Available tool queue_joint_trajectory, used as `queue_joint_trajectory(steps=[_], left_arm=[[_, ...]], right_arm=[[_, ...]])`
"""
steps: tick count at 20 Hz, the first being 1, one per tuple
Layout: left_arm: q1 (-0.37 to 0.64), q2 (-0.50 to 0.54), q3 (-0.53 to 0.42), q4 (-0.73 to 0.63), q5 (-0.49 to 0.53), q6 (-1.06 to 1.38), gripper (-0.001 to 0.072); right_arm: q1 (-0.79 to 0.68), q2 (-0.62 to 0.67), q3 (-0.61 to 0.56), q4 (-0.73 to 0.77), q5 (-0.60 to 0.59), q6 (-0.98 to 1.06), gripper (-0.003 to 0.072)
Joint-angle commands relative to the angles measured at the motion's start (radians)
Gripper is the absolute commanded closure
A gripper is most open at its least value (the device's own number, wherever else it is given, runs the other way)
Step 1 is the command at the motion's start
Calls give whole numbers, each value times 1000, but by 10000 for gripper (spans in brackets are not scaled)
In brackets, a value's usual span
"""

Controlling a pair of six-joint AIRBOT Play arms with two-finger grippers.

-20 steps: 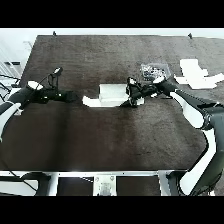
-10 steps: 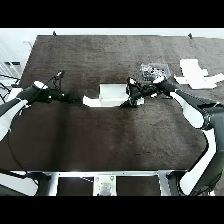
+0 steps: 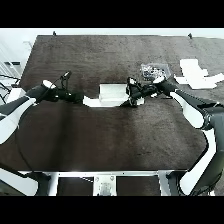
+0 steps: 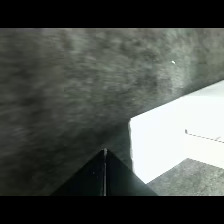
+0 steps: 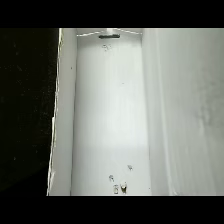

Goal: Fold the box and place the chain.

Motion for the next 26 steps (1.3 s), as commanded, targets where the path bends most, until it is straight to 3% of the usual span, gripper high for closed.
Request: queue_joint_trajectory(steps=[1,8,14,15,16,26], left_arm=[[-34,-19,25,2,-12,-9,695],[-49,-19,26,-28,-46,-1,694],[-49,-18,56,-132,-97,74,690],[-49,-18,65,-132,-111,77,647],[-49,-18,77,-132,-127,78,469],[-49,-16,92,-124,-135,97,463]], right_arm=[[0,0,0,0,0,0,112],[0,0,0,0,0,0,112],[0,0,0,0,0,0,112],[0,0,0,0,0,0,112],[0,0,0,0,0,0,112],[0,0,0,0,0,0,112]])
